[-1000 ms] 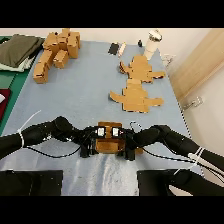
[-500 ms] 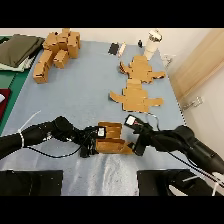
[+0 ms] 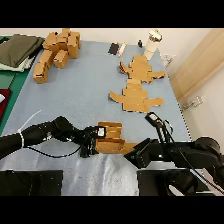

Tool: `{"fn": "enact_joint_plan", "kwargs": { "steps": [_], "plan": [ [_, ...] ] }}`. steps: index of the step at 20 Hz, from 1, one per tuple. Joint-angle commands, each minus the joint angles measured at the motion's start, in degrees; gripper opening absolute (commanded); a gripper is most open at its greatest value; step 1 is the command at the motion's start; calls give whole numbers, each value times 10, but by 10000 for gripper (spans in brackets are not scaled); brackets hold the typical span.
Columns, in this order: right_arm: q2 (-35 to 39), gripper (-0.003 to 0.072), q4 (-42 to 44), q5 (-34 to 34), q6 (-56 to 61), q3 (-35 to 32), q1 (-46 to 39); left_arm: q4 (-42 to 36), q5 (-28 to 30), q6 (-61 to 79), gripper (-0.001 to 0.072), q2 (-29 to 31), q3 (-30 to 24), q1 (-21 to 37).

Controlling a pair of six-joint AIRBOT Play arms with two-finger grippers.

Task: Fold the box.

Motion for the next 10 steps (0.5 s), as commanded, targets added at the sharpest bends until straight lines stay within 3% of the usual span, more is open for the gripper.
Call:
{"fn": "enact_joint_plan", "kwargs": {
  "steps": [1,10],
  "plan": [
    [15,711,28,0,158,0,1,0,-3,0,599,0,0,0],
    [15,711,30,59,172,0,1,0,53,0,598,11,6,5]
  ]
}}
